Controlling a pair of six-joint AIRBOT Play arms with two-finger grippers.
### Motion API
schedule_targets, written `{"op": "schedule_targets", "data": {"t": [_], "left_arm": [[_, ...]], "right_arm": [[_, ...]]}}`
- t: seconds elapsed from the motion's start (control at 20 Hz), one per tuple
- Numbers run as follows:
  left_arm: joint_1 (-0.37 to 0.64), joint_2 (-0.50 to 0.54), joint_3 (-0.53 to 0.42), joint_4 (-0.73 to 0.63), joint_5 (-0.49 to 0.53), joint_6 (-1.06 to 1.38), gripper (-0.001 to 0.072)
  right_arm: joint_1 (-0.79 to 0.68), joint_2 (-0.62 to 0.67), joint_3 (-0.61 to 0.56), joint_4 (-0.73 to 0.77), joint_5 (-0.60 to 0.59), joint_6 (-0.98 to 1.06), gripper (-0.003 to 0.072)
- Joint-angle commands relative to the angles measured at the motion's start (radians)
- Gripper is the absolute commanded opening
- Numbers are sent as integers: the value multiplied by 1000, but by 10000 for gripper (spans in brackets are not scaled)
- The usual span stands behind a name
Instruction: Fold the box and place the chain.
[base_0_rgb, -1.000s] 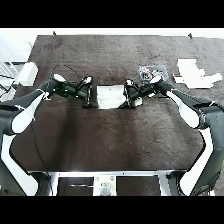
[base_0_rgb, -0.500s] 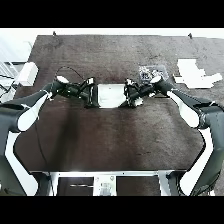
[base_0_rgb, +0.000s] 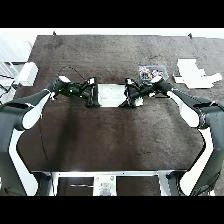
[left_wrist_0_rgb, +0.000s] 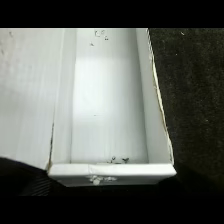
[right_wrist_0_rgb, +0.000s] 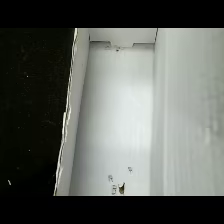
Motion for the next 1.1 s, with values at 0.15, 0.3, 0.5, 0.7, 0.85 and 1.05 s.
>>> {"op": "schedule_targets", "data": {"t": [0.15,0.3,0.5,0.7,0.85,1.05], "left_arm": [[1,-3,3,-7,-24,13,714],[-3,-3,3,-48,-43,63,706],[-19,-12,2,-82,-16,84,707],[-19,-26,2,-93,-8,82,695],[-19,-33,2,-85,-8,81,667],[-19,-39,2,-85,-5,81,664]], "right_arm": [[1,0,0,-2,4,-1,507],[1,0,0,-2,4,-1,506],[1,0,0,-2,4,-1,507],[1,0,0,-2,4,-1,507],[1,0,0,-2,4,-1,507],[1,0,0,-2,4,-1,507]]}}
